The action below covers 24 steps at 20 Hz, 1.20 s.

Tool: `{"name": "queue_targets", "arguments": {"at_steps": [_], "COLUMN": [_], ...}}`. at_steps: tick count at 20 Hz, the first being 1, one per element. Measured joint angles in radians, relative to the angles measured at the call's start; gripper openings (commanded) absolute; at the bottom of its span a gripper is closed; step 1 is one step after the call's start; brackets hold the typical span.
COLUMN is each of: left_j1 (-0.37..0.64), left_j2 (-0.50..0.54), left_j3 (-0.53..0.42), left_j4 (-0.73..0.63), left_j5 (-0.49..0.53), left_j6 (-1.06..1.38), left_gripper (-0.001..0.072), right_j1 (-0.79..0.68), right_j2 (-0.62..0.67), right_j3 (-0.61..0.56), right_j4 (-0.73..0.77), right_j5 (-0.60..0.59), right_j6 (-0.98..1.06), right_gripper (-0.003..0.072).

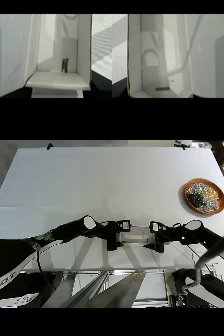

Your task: Fold the box and place the chain.

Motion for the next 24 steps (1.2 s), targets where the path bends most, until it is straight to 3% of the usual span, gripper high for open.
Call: {"name": "queue_targets", "arguments": {"at_steps": [9, 12, 14, 19, 24], "left_j1": [0.000, 0.000, 0.000, 0.000, 0.000], "left_j2": [0.000, 0.000, 0.000, 0.000, 0.000], "left_j3": [0.000, 0.000, 0.000, 0.000, 0.000], "left_j4": [0.008, 0.006, 0.005, 0.004, 0.004], "left_j5": [-0.013, -0.012, -0.011, -0.011, -0.011], "left_j6": [0.008, 0.005, 0.004, 0.004, 0.004], "left_gripper": [0.0316, 0.0316, 0.0316, 0.0316, 0.0316], "right_j1": [-0.188, -0.208, -0.214, -0.219, -0.219], "right_j2": [0.174, 0.220, 0.266, 0.376, 0.450], "right_j3": [0.006, 0.006, 0.012, 0.047, 0.057], "right_j4": [-0.141, -0.209, -0.241, -0.271, -0.185], "right_j5": [0.107, 0.135, 0.143, 0.160, 0.188], "right_j6": [0.057, 0.117, 0.174, 0.296, 0.336], "right_gripper": [0.0700, 0.0638, 0.0521, 0.0518, 0.0521]}}
